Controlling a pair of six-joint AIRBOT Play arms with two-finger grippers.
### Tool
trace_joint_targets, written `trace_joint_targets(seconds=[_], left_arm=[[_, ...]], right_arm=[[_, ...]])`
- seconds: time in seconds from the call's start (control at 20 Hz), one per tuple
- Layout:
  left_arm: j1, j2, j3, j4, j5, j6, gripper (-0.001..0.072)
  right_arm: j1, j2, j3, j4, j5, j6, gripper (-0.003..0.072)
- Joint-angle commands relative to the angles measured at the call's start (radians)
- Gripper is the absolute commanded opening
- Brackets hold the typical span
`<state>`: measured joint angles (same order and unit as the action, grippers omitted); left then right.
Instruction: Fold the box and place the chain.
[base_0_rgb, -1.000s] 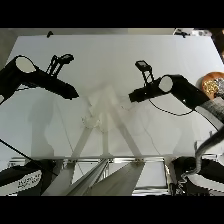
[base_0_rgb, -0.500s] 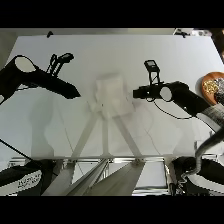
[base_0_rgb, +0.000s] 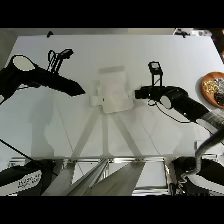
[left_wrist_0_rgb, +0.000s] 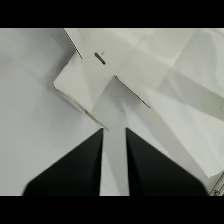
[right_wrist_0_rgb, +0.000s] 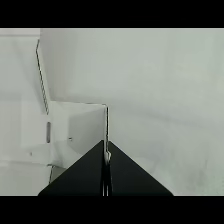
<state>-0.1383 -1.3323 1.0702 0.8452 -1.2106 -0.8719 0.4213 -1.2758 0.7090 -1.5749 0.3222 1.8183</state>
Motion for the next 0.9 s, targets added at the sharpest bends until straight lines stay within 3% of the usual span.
trace_joint_targets(seconds=[0.0,0.2,0.3,0.45,0.65,0.7,0.75,0.85], left_arm=[[-0.001,0.001,0.000,-0.008,0.005,0.047,0.0226],[-0.001,0.000,0.000,-0.056,0.006,0.114,0.0234],[-0.007,-0.003,-0.003,-0.089,0.007,0.160,0.0384],[-0.013,-0.034,-0.005,-0.095,0.011,0.225,0.0393],[-0.013,-0.145,-0.004,-0.175,0.090,0.239,0.0405],[-0.013,-0.175,-0.004,-0.200,0.128,0.243,0.0461],[-0.013,-0.203,0.001,-0.204,0.147,0.243,0.0465],[-0.013,-0.269,0.035,-0.203,0.130,0.246,0.0466]], right_arm=[[0.001,0.026,-0.064,-0.029,-0.044,0.005,0.0009],[0.002,0.040,-0.074,-0.052,-0.076,0.005,0.0010],[0.001,0.040,-0.082,-0.054,-0.086,0.004,0.0010],[0.001,0.040,-0.085,-0.060,-0.089,0.005,0.0010],[0.001,0.040,-0.085,-0.060,-0.098,0.005,0.0010],[0.001,0.040,-0.085,-0.060,-0.098,0.005,0.0010],[0.002,0.040,-0.085,-0.060,-0.098,0.005,0.0010],[0.002,0.040,-0.085,-0.060,-0.097,0.005,0.0010]])
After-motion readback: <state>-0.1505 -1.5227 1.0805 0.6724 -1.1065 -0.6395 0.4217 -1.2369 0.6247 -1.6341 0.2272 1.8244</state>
